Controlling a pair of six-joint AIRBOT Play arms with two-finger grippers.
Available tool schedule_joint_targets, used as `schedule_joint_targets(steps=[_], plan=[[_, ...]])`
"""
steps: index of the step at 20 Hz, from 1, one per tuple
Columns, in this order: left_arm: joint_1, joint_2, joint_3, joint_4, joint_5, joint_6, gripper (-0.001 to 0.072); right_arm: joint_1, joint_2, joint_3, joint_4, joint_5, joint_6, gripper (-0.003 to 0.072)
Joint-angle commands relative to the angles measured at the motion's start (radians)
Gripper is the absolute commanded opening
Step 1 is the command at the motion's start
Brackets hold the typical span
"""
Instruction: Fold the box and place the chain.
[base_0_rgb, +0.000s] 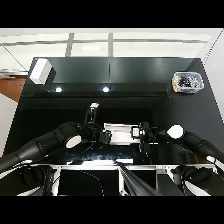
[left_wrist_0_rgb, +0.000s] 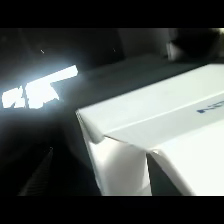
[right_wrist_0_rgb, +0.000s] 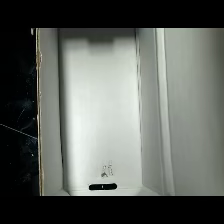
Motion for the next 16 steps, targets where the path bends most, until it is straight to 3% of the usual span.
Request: schedule_joint_targets(steps=[1, 7, 9, 10, 16], plan=[[-0.029, -0.076, 0.083, 0.049, -0.134, -0.089, 0.0685, 0.000, -0.001, 0.000, 0.000, 0.000, 0.000, 0.0319], [-0.066, -0.156, 0.190, 0.108, -0.199, -0.247, 0.0613, 0.000, -0.001, 0.000, 0.000, 0.000, 0.000, 0.0319], [-0.068, -0.190, 0.229, 0.109, -0.259, -0.258, 0.0399, 0.000, -0.001, 0.000, 0.000, 0.000, 0.000, 0.0319], [-0.069, -0.210, 0.251, 0.111, -0.283, -0.253, 0.0361, 0.000, -0.001, 0.000, 0.000, 0.001, 0.000, 0.0319], [-0.072, -0.262, 0.314, 0.135, -0.384, -0.261, 0.0350, 0.000, -0.001, 0.000, 0.000, 0.001, 0.000, 0.0319]])
